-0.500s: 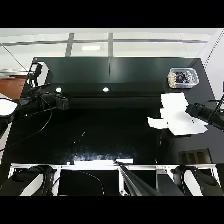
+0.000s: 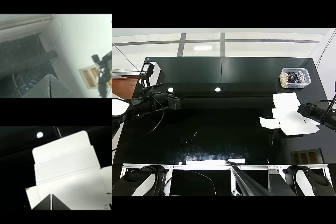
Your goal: Fold the box and place the chain.
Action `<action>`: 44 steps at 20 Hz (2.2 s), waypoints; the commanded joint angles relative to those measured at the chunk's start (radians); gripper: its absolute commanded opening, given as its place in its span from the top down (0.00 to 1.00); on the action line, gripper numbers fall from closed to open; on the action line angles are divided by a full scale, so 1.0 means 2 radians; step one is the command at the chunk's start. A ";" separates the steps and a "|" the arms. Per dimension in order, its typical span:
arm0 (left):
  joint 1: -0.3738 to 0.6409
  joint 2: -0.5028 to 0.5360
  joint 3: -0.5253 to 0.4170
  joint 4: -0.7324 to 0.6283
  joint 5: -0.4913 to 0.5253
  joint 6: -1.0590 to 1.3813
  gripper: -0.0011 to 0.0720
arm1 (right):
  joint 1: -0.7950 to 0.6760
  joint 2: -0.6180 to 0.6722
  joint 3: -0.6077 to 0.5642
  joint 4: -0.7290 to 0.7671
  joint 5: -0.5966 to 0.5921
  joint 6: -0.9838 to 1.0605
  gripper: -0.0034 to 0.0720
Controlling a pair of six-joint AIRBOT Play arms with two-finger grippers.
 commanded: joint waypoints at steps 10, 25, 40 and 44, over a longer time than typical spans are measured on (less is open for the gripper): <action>-0.048 -0.095 0.000 -0.077 0.012 0.000 0.01 | 0.000 0.000 0.000 0.002 -0.056 0.007 0.66; -0.074 -0.119 0.000 -0.094 0.012 0.000 0.02 | -0.438 -0.393 0.234 0.196 0.299 -0.187 0.03; -0.074 -0.120 0.000 -0.133 0.012 0.000 0.02 | -0.330 -0.489 0.340 0.084 0.356 -0.149 0.64; -0.074 -0.120 0.000 -0.135 0.013 0.000 0.02 | -0.315 -0.487 0.340 0.095 0.424 -0.150 0.92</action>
